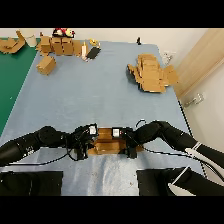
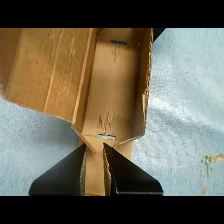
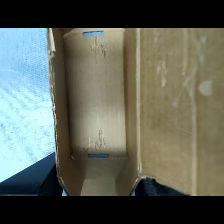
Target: Fold the box.
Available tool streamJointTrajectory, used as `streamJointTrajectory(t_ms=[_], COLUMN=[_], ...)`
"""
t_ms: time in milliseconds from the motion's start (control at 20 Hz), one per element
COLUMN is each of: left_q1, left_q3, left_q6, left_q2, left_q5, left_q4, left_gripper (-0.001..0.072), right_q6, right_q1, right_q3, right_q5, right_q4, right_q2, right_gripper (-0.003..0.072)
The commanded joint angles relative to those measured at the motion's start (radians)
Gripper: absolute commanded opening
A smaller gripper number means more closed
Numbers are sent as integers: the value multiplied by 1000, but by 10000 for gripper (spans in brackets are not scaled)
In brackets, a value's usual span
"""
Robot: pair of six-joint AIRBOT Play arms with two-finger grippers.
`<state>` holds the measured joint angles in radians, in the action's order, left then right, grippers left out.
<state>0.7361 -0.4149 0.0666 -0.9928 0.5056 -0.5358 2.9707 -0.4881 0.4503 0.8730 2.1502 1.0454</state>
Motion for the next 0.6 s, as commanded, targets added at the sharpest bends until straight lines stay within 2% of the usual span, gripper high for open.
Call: streamJointTrajectory(t_ms=[0,250,450,500,550], left_q1=[-1,-27,-25,-25,-25], left_q3=[-1,0,-1,-2,-2], left_q6=[-5,-4,-17,-42,-67], left_q2=[0,0,0,0,0], left_q5=[-1,3,31,64,95], left_q4=[-4,-92,-96,-89,-84], left_gripper=[166,179,180,291,481], right_q6=[0,0,0,0,0], right_q1=[0,0,0,0,0], right_q3=[-1,-1,-1,-1,-1], right_q5=[0,0,0,0,0], right_q4=[0,0,0,0,0], right_q2=[0,0,0,0,0], right_gripper=[505,505,505,504,505])
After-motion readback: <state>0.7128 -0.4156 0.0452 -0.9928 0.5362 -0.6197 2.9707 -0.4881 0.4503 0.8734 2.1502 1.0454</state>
